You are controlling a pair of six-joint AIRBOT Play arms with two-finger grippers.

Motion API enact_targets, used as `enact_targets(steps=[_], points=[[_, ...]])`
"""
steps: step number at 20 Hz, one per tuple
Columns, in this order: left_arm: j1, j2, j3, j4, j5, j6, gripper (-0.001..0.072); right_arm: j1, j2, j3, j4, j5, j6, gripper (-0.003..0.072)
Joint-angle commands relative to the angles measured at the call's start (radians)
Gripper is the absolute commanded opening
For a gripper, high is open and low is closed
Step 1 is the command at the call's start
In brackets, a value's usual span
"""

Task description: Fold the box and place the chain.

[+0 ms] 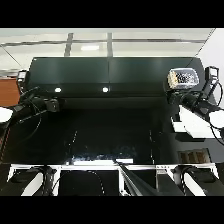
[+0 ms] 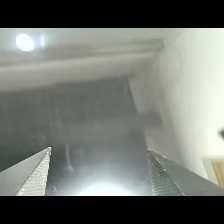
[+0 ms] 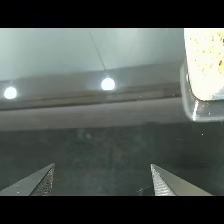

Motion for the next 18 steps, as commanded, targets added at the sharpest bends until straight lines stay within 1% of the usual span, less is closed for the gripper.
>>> enact_targets(steps=[1,2,3,5,6,7,8,9,10,11,12,13,14,16,17,18], points=[[0.003,-0.051,0.029,0.18,-0.104,-0.179,0.0716,-0.051,-0.036,0.043,-0.139,0.061,0.002,0.072],[0.018,-0.051,0.045,0.268,-0.139,-0.278,0.0716,-0.11,-0.045,0.083,-0.259,0.104,0.052,0.072],[0.034,-0.051,0.058,0.328,-0.171,-0.338,0.0715,-0.198,-0.064,0.133,-0.416,0.138,0.156,0.072],[0.06,-0.051,0.065,0.34,-0.207,-0.34,0.0712,-0.409,-0.115,0.231,-0.657,0.169,0.404,0.072],[0.062,-0.051,0.065,0.339,-0.212,-0.34,0.0712,-0.527,-0.137,0.266,-0.69,0.17,0.488,0.072],[0.062,-0.051,0.065,0.333,-0.213,-0.341,0.0712,-0.632,-0.161,0.283,-0.669,0.162,0.517,0.072],[0.061,-0.051,0.065,0.318,-0.213,-0.341,0.0712,-0.726,-0.19,0.293,-0.616,0.162,0.517,0.072],[0.061,-0.051,0.065,0.311,-0.213,-0.341,0.0712,-0.81,-0.228,0.309,-0.531,0.186,0.509,0.072],[0.062,-0.051,0.064,0.311,-0.217,-0.348,0.0712,-0.871,-0.272,0.332,-0.447,0.223,0.464,0.072],[0.062,-0.051,0.064,0.311,-0.222,-0.355,0.0712,-0.914,-0.33,0.372,-0.353,0.278,0.35,0.072],[0.062,-0.051,0.064,0.311,-0.229,-0.355,0.0712,-0.943,-0.399,0.423,-0.299,0.364,0.223,0.072],[0.062,-0.051,0.064,0.311,-0.233,-0.356,0.0712,-0.961,-0.469,0.476,-0.283,0.463,0.132,0.072],[0.061,-0.051,0.064,0.311,-0.233,-0.363,0.0712,-0.969,-0.541,0.524,-0.282,0.557,0.084,0.072],[0.061,-0.051,0.064,0.311,-0.23,-0.37,0.0712,-0.969,-0.646,0.576,-0.215,0.674,-0.092,0.072],[0.061,-0.051,0.064,0.311,-0.227,-0.37,0.0712,-0.969,-0.683,0.587,-0.181,0.713,-0.171,0.072],[0.061,-0.051,0.064,0.311,-0.226,-0.37,0.0712,-0.969,-0.705,0.594,-0.179,0.72,-0.212,0.072]])
